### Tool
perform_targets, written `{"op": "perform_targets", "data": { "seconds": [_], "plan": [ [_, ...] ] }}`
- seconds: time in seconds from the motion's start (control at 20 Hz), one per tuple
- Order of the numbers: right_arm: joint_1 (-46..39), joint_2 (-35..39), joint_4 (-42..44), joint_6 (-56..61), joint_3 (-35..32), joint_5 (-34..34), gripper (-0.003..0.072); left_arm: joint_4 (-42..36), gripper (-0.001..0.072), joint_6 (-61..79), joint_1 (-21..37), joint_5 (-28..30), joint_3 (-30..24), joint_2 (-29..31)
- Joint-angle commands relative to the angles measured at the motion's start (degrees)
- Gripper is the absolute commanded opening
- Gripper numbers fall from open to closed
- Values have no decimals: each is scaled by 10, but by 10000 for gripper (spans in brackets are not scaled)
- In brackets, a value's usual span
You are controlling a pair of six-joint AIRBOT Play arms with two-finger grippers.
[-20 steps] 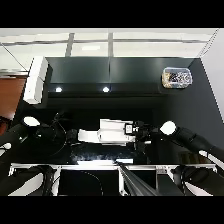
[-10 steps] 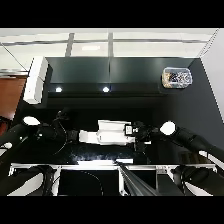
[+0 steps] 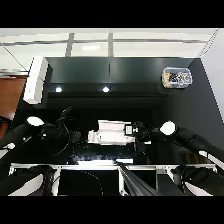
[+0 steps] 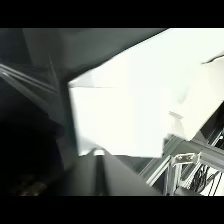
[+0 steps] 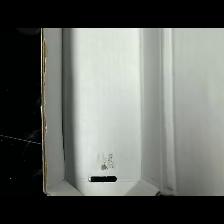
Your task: Fold the box and place the chain.
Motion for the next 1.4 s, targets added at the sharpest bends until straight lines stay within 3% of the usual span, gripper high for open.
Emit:
{"op": "perform_targets", "data": {
  "seconds": [0.0,0.05,0.15,0.25,0.45,0.55,0.75,0.9,1.05,1.35],
  "plan": [
    [0,0,0,0,0,1,480,-14,371,2,-22,-1,12,0],
    [0,0,0,0,0,1,480,-14,443,2,-14,-20,20,0],
    [0,0,0,3,0,1,480,-3,439,2,9,-44,33,0],
    [0,0,0,4,0,1,480,26,331,2,39,-70,45,0],
    [0,0,0,4,0,1,480,97,327,2,123,-128,71,0],
    [0,0,0,4,0,1,480,117,22,0,170,-134,78,0],
    [0,0,0,4,0,0,480,119,27,-28,227,-75,68,0],
    [0,0,0,4,0,0,479,103,27,-74,216,-1,21,-2],
    [0,0,0,4,0,0,479,62,27,-59,167,4,-14,-13],
    [0,0,0,4,0,0,480,23,27,-61,40,65,-17,-22]
  ]
}}
